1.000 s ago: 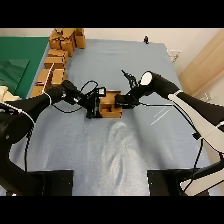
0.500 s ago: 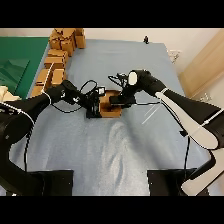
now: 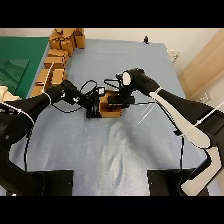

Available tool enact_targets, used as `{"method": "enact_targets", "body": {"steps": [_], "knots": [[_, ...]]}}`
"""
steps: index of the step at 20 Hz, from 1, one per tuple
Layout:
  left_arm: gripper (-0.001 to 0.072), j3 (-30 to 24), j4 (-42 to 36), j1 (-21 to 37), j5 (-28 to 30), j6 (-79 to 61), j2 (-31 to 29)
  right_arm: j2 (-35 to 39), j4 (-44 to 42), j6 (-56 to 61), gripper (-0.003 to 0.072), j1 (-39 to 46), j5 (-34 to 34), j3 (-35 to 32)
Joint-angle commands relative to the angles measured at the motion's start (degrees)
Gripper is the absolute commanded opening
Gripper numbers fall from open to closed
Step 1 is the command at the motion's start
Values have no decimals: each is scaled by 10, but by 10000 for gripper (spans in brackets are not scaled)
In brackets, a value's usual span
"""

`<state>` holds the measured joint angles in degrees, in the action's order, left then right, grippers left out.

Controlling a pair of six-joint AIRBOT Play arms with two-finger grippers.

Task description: Fold the box.

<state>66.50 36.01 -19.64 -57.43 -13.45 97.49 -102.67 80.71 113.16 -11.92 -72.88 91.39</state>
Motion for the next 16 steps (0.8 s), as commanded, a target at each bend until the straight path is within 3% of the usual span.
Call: {"method": "enact_targets", "body": {"steps": [1, 4, 6, 7, 12, 13, 14, 15, 16], "knots": [[397, 0, 0, 0, 0, 0, 0, -1, 5, 28, 340, -3, -19, 1], [397, 0, 0, 0, 1, 0, 0, -1, 5, 46, 317, -3, -19, 1], [397, 0, 0, 0, 1, 0, 0, -1, -2, 48, 58, -3, -16, 1], [397, 0, 0, 0, 1, 0, 0, -1, -5, 48, 7, -3, -12, 1], [397, 0, 0, 0, 1, 0, 0, -6, -11, 48, 7, -3, -12, 1], [397, 0, 0, 0, 1, 0, 0, -6, -16, 48, 114, -3, -12, 1], [397, 0, 0, 0, 1, 0, 0, -6, -23, 48, 435, -3, -12, 1], [397, 0, 0, 0, 1, 0, 0, -6, -24, 49, 468, -3, -12, 1], [397, 0, 0, 0, 0, 0, 0, -6, -24, 49, 397, -3, -12, 1]]}}
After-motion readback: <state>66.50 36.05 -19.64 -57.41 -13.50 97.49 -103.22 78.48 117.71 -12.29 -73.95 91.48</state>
